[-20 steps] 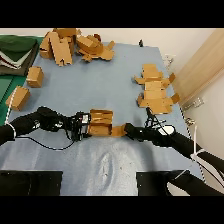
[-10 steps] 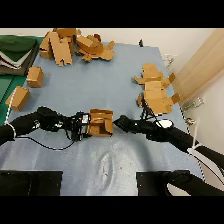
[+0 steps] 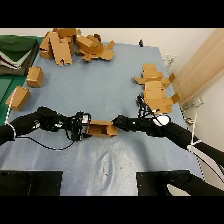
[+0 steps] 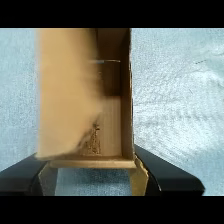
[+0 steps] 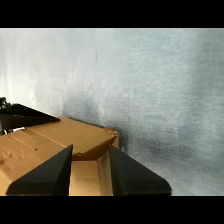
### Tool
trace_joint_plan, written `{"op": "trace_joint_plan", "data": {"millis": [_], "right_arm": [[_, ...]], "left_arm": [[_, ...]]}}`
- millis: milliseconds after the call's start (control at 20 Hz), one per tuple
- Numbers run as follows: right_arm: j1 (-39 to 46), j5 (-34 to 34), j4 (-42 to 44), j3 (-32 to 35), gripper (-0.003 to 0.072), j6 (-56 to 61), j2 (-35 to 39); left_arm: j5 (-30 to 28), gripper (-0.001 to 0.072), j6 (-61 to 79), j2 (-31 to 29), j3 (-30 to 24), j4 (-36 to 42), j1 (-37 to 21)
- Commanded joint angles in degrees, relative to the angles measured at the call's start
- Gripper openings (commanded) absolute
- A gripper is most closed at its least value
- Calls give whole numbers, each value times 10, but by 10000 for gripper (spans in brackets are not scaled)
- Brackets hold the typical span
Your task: Fold the box.
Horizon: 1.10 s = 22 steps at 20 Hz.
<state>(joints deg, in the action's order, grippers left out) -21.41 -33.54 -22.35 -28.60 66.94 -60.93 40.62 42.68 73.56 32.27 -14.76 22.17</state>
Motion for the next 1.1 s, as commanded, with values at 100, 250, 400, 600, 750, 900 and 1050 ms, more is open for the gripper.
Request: {"op": "trace_joint_plan", "data": {"millis": [100,250,400,600,750,900,1050], "right_arm": [[-2,35,-64,-12,372,31,36],[31,57,-111,-12,372,70,50],[60,43,-239,-11,359,195,49],[71,-19,-446,-11,306,373,49],[71,-47,-562,-10,218,497,48],[49,-72,-530,-10,215,479,43],[6,-50,-443,-10,215,440,24]], "left_arm": [[-1,381,-1,0,0,0,0],[-1,381,-1,0,0,0,0],[-1,381,-1,0,0,0,0],[-1,381,-1,0,0,0,0],[-1,381,-1,0,0,0,0],[-1,381,-1,0,0,0,0],[-1,381,-1,0,0,0,0]]}}
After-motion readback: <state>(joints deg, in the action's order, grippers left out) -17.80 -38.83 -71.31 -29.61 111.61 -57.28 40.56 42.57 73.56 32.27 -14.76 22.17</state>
